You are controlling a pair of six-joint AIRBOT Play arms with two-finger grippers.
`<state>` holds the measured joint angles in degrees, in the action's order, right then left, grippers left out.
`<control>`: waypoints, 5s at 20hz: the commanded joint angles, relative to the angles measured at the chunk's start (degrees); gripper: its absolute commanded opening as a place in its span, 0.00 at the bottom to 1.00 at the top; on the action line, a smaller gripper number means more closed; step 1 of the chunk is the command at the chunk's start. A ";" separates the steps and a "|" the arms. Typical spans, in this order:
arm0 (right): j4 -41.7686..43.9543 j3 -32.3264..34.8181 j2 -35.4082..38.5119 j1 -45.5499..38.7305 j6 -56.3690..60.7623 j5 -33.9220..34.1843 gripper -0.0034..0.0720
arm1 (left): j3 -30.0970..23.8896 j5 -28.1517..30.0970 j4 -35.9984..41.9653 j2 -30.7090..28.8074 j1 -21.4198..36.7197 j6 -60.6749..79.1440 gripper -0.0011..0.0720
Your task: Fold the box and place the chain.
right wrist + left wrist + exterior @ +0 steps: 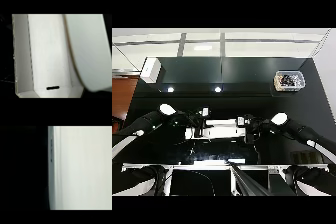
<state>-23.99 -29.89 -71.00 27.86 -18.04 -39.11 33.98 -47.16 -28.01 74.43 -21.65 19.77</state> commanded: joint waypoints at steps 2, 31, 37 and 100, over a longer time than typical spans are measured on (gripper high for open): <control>-2.67 -0.28 -0.35 1.31 2.89 2.29 0.95 | 0.02 0.00 0.00 0.02 -0.04 -0.02 0.05; -5.05 -0.59 -0.72 2.97 6.08 2.64 0.95 | 0.02 -1.27 0.00 0.04 -0.39 -0.02 0.05; -5.05 -0.59 -0.72 2.97 6.12 2.67 0.95 | 0.02 -1.27 0.00 0.04 -0.39 0.00 0.05; -5.03 -0.57 -0.70 2.97 6.34 2.71 0.69 | -7.23 2.10 -24.30 -19.10 -4.15 -33.48 0.98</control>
<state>-29.02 -30.46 -71.70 30.81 -11.73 -36.36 27.51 -50.46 -56.64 53.84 -23.79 -15.75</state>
